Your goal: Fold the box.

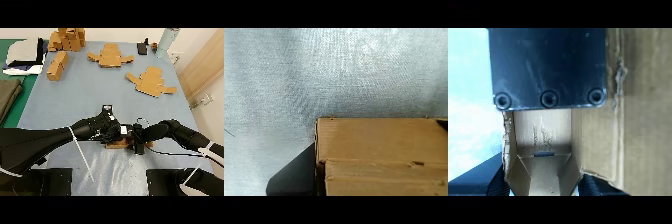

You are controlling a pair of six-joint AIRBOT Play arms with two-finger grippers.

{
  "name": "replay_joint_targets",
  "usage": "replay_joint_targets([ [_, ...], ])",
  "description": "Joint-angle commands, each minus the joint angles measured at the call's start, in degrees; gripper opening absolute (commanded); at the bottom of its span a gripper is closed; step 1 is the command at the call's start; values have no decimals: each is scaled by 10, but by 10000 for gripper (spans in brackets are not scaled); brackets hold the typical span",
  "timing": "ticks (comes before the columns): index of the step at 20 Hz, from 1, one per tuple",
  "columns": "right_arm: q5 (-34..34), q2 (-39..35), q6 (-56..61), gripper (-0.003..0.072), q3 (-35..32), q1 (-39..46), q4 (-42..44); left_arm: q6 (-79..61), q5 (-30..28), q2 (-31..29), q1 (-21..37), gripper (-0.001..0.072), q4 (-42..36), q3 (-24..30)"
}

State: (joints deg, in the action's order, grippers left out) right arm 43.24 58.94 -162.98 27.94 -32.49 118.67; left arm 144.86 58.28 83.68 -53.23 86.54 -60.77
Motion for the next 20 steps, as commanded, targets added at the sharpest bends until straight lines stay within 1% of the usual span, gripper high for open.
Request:
replay_joint_targets([
  [1,-1,0,-1,530,0,0,1,-2,-13,0,0,17,-6,-1],
  [5,-1,0,-1,530,0,0,0,-2,-11,0,0,18,-18,-1],
  [6,-1,0,-1,530,0,0,1,-5,-11,0,0,73,-27,-1],
  [7,-1,0,-1,530,0,0,0,-4,-11,0,0,357,-32,-2],
  [8,-1,0,-1,530,0,0,1,-3,-8,0,0,542,-36,-2],
  [12,-1,0,-1,530,0,0,0,-4,5,0,1,539,-30,-3],
  [13,-1,0,-1,530,0,0,0,-4,10,0,1,526,-26,-3],
  [15,-1,0,-1,530,0,0,0,-10,13,0,1,357,-14,-3],
  [16,-1,0,-1,530,0,0,0,-13,12,0,1,309,-12,-3],
  [17,-1,0,-1,530,0,0,1,-14,12,0,1,140,-12,-3],
  [18,-1,0,-1,530,0,0,0,-22,9,0,1,16,-12,-3],
  [20,-1,0,-1,530,0,0,0,-25,-4,0,0,17,-15,-3],
])
